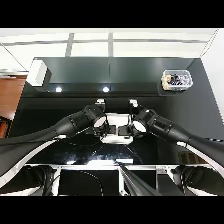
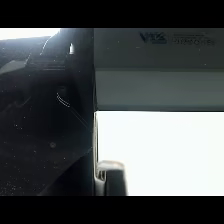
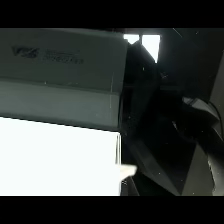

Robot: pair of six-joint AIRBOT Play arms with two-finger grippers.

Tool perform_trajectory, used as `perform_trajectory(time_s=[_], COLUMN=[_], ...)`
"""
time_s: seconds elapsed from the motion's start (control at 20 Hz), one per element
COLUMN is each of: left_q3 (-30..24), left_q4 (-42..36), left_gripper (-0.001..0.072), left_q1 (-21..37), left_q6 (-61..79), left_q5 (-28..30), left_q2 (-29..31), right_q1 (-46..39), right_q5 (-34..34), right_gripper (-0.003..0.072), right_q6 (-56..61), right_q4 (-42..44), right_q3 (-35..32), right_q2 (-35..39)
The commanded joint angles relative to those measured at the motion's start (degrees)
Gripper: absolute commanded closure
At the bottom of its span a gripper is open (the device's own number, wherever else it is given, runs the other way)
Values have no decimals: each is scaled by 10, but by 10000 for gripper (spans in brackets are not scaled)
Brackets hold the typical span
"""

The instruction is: Fold the box and place the chain.

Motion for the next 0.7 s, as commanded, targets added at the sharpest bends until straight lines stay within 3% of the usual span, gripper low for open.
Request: perform_trajectory(time_s=[0.0,0.15,0.25,0.3,0.35,0.55,0.6,0.65], left_q3=[0,0,0,0,0,0,0,0], left_q4=[0,0,0,0,0,0,0,0], left_gripper=[678,678,677,677,677,678,678,677], left_q1=[0,0,0,0,0,0,0,0], left_q6=[0,0,0,0,0,0,0,0], left_q5=[0,0,0,0,0,-1,-1,-1], left_q2=[0,0,0,0,0,0,0,0], right_q1=[2,2,2,2,2,2,1,1], right_q5=[5,5,3,2,1,5,4,4], right_gripper=[369,372,500,626,672,671,639,517], right_q6=[4,4,4,3,3,4,4,4], right_q4=[1,1,1,1,1,1,1,1], right_q3=[0,0,0,0,0,0,0,0], right_q2=[-8,-14,-15,-15,-15,-15,-15,-15])
